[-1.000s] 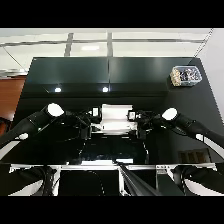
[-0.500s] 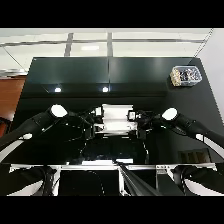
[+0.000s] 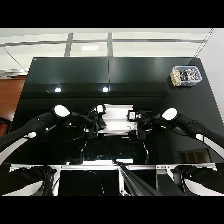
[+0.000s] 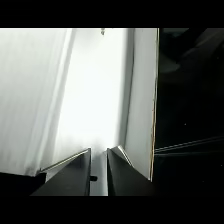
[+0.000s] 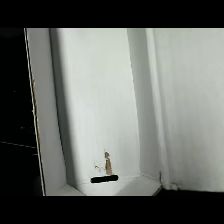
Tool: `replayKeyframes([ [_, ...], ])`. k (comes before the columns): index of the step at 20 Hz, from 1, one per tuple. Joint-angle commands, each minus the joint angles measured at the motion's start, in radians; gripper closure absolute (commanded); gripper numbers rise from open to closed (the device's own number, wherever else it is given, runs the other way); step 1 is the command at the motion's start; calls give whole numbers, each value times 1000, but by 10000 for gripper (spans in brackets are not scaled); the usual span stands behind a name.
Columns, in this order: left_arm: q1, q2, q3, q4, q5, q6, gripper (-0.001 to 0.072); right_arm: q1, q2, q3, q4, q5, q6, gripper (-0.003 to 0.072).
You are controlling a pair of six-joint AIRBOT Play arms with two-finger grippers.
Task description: Fold the box and place the chain.
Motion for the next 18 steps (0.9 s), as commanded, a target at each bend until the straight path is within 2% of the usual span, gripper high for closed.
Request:
replayKeyframes([
  [1,-1,-15,0,-29,-28,0,555,1,-1,0,0,0,0,552],
  [2,-1,-15,0,-29,-23,0,421,1,-1,0,0,0,0,552],
  [3,-1,-15,0,-29,-17,0,374,1,-1,0,0,0,0,552],
  [4,-1,-15,0,-27,-17,0,391,1,-1,0,0,0,0,552],
  [5,-1,-15,0,-25,-19,0,502,1,-1,0,0,0,0,552],
  [6,-1,-15,0,-26,-20,0,413,1,-1,0,0,0,0,552],
  [7,-1,-15,0,-25,-22,0,362,1,-1,0,0,0,0,552],
  [9,0,-13,1,-24,-13,0,428,1,-1,0,0,0,0,552],
  [10,0,-11,1,-24,-8,-1,360,1,-1,0,0,0,0,552],
  [11,2,-5,1,-20,-11,-8,367,1,-1,0,0,0,0,552],
  [12,8,7,3,-2,-12,-31,578,1,-1,0,0,0,0,552],
  [13,18,26,12,53,-28,-72,682,1,-1,0,0,0,0,552],
  [16,77,125,32,252,-77,-341,683,1,-1,0,0,0,0,552],
  [18,128,208,32,433,-116,-560,683,1,-1,0,0,0,0,552],
])
